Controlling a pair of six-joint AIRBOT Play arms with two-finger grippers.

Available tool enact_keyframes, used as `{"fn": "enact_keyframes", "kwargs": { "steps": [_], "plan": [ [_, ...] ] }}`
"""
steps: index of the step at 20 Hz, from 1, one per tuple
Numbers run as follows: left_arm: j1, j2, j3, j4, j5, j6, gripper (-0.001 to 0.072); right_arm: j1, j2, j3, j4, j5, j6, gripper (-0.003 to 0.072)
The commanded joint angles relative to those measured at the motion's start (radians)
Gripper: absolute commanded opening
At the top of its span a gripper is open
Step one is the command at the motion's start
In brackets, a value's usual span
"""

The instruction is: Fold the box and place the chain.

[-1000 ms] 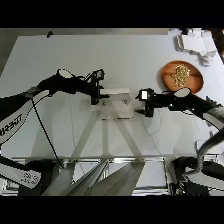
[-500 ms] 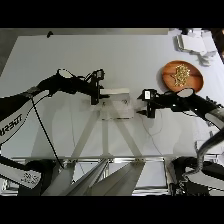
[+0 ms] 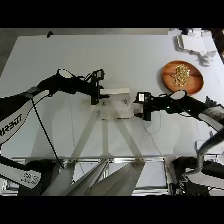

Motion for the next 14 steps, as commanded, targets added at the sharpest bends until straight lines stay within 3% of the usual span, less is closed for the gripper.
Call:
{"fn": "enact_keyframes", "kwargs": {
  "steps": [1, 6, 9, 14],
  "plan": [
    [-0.001, -0.001, -0.001, 0.000, 0.000, 0.000, 0.0008, 0.005, -0.002, 0.000, 0.010, 0.026, 0.106, 0.0703],
    [-0.001, -0.001, -0.001, 0.000, 0.000, 0.000, 0.0008, 0.005, -0.001, 0.000, 0.044, 0.072, 0.192, 0.0714],
    [-0.001, -0.001, -0.001, 0.000, 0.000, 0.000, 0.0008, 0.005, -0.001, 0.000, 0.138, 0.072, 0.211, 0.0713],
    [-0.001, -0.001, -0.001, 0.000, 0.000, 0.000, 0.0008, 0.005, -0.002, 0.002, 0.183, 0.006, 0.289, 0.0713]
  ]
}}
